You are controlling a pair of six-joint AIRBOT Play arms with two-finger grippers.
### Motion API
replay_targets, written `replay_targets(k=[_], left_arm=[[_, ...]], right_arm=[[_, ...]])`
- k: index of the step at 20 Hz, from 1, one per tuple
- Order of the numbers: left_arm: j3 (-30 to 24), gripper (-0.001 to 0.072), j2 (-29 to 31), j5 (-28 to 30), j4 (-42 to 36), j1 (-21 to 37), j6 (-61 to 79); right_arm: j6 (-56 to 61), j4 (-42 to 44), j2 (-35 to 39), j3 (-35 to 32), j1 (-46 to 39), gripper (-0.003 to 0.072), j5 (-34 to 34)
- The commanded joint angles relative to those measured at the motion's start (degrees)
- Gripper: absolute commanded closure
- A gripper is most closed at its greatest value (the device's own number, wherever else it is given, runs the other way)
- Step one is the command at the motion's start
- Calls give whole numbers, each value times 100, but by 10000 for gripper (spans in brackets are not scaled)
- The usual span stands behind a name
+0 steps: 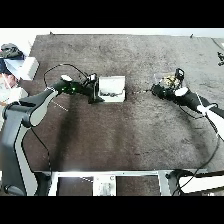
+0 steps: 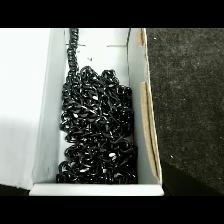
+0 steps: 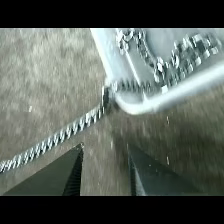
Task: Fold the box and place the chain.
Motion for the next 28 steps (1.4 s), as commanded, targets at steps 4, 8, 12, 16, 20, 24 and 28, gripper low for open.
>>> replay_targets(k=[4, 8, 12, 16, 20, 24, 28], left_arm=[[-2, 425, -2, 0, 2, -4, 2], [-2, 425, -2, -4, 2, -4, 2], [-2, 425, -2, 0, 2, -4, 2], [-2, 425, -2, 0, 2, -4, 2], [-2, 425, -2, -2, 2, -4, 2], [-2, 425, -2, -2, 2, -4, 2], [-2, 426, -2, -2, 2, -4, 2]], right_arm=[[9, 245, -719, 645, 179, 615, -238], [-232, 190, -31, 643, 549, 697, 278], [-581, 170, 1303, 643, 994, 697, 811], [-671, 122, 2275, 645, 1569, 697, 588], [-726, 131, 2461, 647, 2181, 697, 52], [-726, 129, 2461, 822, 2673, 697, -378], [-767, 125, 2450, 955, 2966, 697, -752]])
